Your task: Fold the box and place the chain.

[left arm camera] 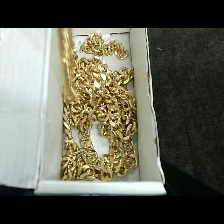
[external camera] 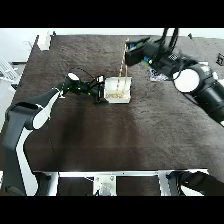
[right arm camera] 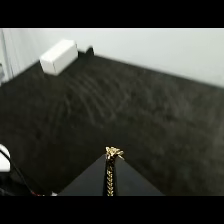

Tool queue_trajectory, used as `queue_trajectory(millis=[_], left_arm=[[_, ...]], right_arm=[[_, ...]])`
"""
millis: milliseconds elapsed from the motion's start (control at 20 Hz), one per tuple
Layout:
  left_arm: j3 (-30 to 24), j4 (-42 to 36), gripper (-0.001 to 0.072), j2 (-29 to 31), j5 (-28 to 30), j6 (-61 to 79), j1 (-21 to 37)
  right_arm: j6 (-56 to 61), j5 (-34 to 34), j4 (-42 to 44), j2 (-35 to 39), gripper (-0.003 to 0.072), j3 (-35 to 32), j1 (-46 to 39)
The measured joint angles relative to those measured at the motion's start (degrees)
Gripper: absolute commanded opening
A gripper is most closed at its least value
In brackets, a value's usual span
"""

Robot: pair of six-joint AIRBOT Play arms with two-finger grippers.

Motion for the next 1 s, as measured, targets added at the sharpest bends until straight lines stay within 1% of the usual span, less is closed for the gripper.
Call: queue_trajectory(millis=[150,250,500,550,600,700,750,800,850,1000], left_arm=[[0.0,0.0,0.0479,0.0,0.0,0.0,0.0],[0.0,0.0,0.0479,0.0,0.0,0.0,0.0],[0.0,0.0,0.0479,0.0,0.0,0.0,0.0],[0.0,0.0,0.0479,0.0,0.0,0.0,0.0],[0.0,0.0,0.0479,0.0,0.0,0.0,0.0],[0.0,0.0,0.0479,0.0,0.0,0.0,0.0],[0.0,0.0,0.0479,0.0,0.0,0.0,0.0],[0.0,0.0,0.0479,0.0,0.0,0.0,0.0],[0.0,0.0,0.0479,0.0,0.0,0.0,0.0],[0.0,0.0,0.0479,0.0,0.0,0.0,0.0]], right_arm=[[0.5,-2.5,0.1,-3.9,0.0006,-4.5,0.0],[0.7,-4.8,0.1,-8.0,0.0005,-7.1,0.0],[0.9,-7.0,0.1,-18.0,0.0008,-9.6,0.0],[0.9,-7.3,0.1,-19.1,0.009,-9.7,0.0],[0.9,-7.5,0.2,-19.7,0.0296,-9.7,0.0],[0.9,-7.6,0.1,-20.2,0.0245,-9.8,0.0],[0.7,-7.7,0.1,-20.0,0.0259,-9.8,0.0],[0.2,-7.6,0.1,-19.6,0.0414,-9.8,0.0],[-0.6,-7.4,0.0,-18.8,0.054,-9.8,0.0],[-2.9,-6.7,-0.4,-15.9,0.054,-9.8,0.0]])
